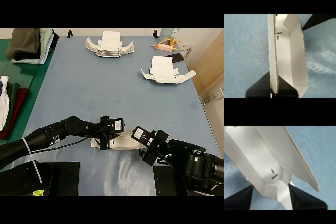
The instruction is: Fold the box.
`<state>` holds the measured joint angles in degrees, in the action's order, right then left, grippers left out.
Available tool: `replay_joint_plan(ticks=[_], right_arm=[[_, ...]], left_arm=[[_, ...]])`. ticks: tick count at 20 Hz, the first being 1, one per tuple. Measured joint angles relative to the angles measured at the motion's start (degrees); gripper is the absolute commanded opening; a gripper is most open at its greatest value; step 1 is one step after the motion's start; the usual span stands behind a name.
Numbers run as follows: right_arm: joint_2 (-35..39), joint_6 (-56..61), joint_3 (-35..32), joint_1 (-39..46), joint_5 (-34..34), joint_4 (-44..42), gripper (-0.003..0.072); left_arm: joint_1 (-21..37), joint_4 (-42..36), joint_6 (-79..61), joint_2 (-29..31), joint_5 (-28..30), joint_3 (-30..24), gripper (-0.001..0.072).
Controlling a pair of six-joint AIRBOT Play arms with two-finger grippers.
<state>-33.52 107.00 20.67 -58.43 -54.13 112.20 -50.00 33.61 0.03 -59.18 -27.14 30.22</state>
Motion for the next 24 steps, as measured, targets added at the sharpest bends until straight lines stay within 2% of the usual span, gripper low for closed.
replay_joint_plan(ticks=[4,8,18,21,24], right_arm=[[0.20,-2.14,0.04,1.20,1.20,0.15,0.0720],[0.31,-11.58,0.04,6.27,3.98,-4.87,0.0720],[-1.75,-56.06,0.04,30.97,7.04,-35.95,0.0720],[-5.55,-67.19,0.22,35.47,7.13,-44.11,0.0720],[-9.27,-73.40,0.96,37.57,7.13,-48.37,0.0720]], left_arm=[[0.00,0.00,0.00,0.00,0.00,0.00,0.0016],[0.00,-0.02,0.00,0.00,0.02,0.00,0.0016],[0.00,-0.02,0.00,0.00,0.00,0.00,0.0016],[0.00,0.00,0.00,0.00,0.02,0.00,0.0016],[0.00,0.00,0.00,0.00,0.00,0.00,0.0016]])
